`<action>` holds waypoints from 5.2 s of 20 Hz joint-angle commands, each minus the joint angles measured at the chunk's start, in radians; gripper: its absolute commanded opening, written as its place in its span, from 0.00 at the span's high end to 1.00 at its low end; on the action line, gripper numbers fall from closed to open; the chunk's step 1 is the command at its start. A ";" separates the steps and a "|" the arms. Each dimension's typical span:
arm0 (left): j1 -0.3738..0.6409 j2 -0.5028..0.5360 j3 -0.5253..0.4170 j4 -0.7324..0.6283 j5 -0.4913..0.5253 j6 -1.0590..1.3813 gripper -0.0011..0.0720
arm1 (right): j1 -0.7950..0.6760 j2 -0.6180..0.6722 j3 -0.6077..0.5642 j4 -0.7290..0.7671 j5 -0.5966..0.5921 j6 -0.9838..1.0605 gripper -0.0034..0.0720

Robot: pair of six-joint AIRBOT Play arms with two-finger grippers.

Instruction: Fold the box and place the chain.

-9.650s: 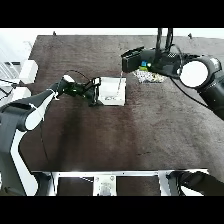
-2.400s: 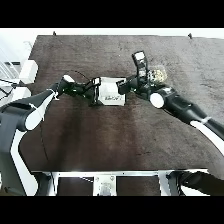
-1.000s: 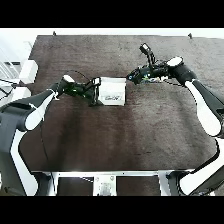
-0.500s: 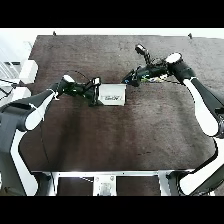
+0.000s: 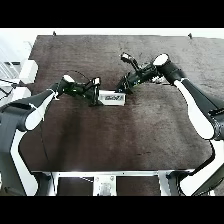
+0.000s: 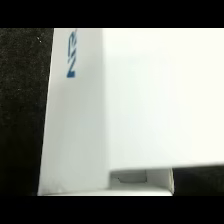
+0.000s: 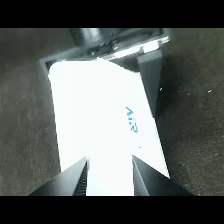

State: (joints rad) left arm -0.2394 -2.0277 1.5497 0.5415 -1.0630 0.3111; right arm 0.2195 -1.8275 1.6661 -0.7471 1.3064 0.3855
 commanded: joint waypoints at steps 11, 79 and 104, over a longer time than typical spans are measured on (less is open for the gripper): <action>0.000 0.000 0.000 0.000 0.001 0.000 0.75 | 0.039 -0.018 0.000 -0.043 0.003 -0.018 0.38; 0.000 0.000 0.000 0.000 0.001 0.000 0.75 | 0.003 0.069 -0.316 0.189 -0.219 -0.425 0.42; 0.000 0.000 0.000 0.000 0.001 0.000 0.75 | 0.035 0.147 -0.528 0.365 -0.470 -0.711 0.40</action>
State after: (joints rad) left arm -0.2398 -2.0277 1.5497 0.5415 -1.0626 0.3111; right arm 0.2466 -1.6752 1.1500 -0.3912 0.8833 -0.2855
